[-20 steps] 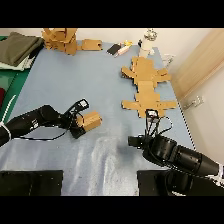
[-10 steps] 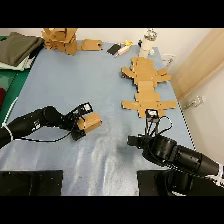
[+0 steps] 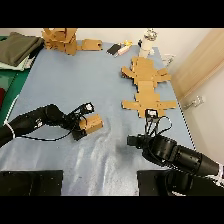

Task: Fold the box.

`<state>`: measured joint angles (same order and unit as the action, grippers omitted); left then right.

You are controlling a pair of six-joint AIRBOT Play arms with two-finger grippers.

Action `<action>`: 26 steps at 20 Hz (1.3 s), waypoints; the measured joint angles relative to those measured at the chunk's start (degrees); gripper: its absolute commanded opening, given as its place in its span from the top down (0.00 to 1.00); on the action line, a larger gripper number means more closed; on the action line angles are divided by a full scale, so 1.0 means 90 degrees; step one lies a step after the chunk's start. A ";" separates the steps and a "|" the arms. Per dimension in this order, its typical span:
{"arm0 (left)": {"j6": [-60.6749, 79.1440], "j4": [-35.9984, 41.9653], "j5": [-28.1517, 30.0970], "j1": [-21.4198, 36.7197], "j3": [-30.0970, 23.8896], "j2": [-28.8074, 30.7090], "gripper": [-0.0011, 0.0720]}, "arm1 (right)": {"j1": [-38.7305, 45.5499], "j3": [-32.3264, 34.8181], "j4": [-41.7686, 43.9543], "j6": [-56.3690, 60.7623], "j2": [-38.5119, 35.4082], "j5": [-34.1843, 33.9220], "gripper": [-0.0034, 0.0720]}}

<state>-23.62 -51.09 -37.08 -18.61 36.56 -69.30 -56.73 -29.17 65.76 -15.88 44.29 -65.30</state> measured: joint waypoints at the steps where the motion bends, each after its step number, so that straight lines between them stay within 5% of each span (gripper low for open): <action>1: -0.0002 -0.0010 0.0051 0.0000 0.0012 0.0002 0.44 | 0.0000 0.0000 0.0002 0.0000 0.0000 0.0017 0.95; 7: -0.0464 -0.0070 0.0367 0.0430 0.0277 0.0007 0.44 | 0.0000 0.0000 0.0005 0.0000 0.0000 0.0075 0.95; 16: -0.0826 -0.0155 0.0957 0.2312 0.1107 -0.0389 0.44 | 0.0000 0.0000 0.0005 0.0073 0.0002 0.0097 0.95; 20: -0.1234 -0.0180 0.1156 0.3043 0.2103 -0.1421 0.44 | 0.0000 0.0000 0.0005 0.0126 0.0002 0.0143 0.95; 26: -0.2936 -0.1037 0.1020 0.3713 0.4396 -0.3174 0.44 | 0.0000 0.0000 0.0044 0.0158 0.0002 0.0155 0.95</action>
